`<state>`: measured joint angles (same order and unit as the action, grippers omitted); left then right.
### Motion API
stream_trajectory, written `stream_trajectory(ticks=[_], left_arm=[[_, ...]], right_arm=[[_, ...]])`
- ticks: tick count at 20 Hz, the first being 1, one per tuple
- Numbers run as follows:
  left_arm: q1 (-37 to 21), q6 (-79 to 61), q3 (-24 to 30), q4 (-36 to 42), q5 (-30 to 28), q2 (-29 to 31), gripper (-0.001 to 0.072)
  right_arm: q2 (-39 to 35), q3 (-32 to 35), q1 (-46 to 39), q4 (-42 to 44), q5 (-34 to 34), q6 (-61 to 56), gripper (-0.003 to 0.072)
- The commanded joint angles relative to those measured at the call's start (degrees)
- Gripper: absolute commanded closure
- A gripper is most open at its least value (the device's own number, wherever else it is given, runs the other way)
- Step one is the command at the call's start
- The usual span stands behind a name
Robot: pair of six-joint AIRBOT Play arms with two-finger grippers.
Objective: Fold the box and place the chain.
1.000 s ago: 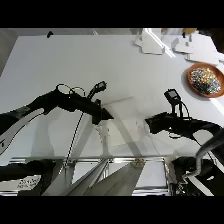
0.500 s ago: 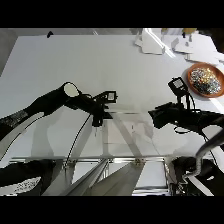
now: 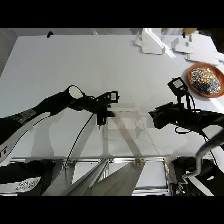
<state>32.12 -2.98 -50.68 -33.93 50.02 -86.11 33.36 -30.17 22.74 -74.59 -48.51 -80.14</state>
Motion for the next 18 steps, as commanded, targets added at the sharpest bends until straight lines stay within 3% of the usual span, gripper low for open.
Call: stream_trajectory(ticks=[1,18], left_arm=[[0.04,-2.62,0.04,-0.02,-1.46,-0.66,0.0707],[0.11,-4.76,0.04,0.02,-3.10,-1.92,0.0706]], right_arm=[[-0.02,0.00,0.04,-0.02,-0.35,0.02,0.0324],[-0.02,0.00,0.04,-0.02,-0.37,0.02,0.0324]])
